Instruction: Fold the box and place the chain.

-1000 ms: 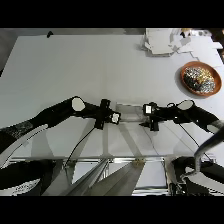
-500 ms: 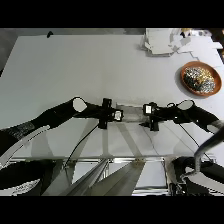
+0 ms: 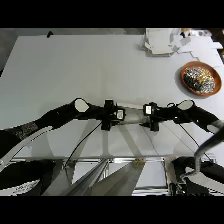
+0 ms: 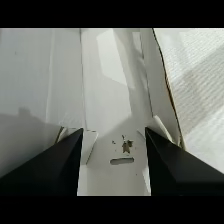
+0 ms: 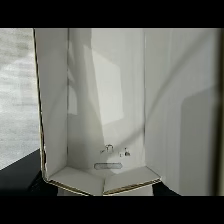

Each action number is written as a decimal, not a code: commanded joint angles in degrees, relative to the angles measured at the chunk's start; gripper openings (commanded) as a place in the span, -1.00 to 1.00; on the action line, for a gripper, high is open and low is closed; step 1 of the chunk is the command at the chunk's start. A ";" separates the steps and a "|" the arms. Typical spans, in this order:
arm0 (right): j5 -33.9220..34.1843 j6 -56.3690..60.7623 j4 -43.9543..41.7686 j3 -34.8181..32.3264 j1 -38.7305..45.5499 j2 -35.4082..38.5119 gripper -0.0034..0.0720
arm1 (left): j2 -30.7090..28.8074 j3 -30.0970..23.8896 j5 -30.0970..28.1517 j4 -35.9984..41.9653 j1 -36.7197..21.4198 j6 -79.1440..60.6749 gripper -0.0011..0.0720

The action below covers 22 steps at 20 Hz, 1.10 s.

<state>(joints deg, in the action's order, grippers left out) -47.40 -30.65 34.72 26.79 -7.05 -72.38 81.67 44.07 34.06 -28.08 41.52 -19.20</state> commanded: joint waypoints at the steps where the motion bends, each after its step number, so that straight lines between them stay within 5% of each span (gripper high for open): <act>1: 0.04 0.15 -0.04 0.00 -0.02 0.02 0.18 | 0.02 0.00 0.02 0.57 0.09 0.17 0.29; 4: 0.04 0.15 -0.04 0.00 -0.02 0.02 0.18 | -2.10 0.00 0.24 -2.43 -0.04 8.31 0.22; 7: 0.04 0.15 -0.04 0.00 -0.02 0.02 0.18 | -7.30 0.00 3.32 -13.14 -1.25 26.62 -0.65; 10: 0.04 0.15 -0.04 0.00 -0.02 0.02 0.18 | -12.94 0.00 10.86 -24.04 -4.44 44.59 -0.96; 15: 0.07 0.15 -0.04 0.00 -0.02 0.02 0.18 | -18.73 -0.02 19.41 -34.95 -13.44 77.29 -0.96; 22: 0.07 0.15 -0.04 0.00 -0.02 0.02 0.18 | -9.29 -3.61 18.01 -24.92 -19.21 88.74 -0.95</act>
<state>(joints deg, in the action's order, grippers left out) -47.33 -30.50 34.70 26.79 -7.07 -72.38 68.29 41.63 52.31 -57.84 23.73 64.14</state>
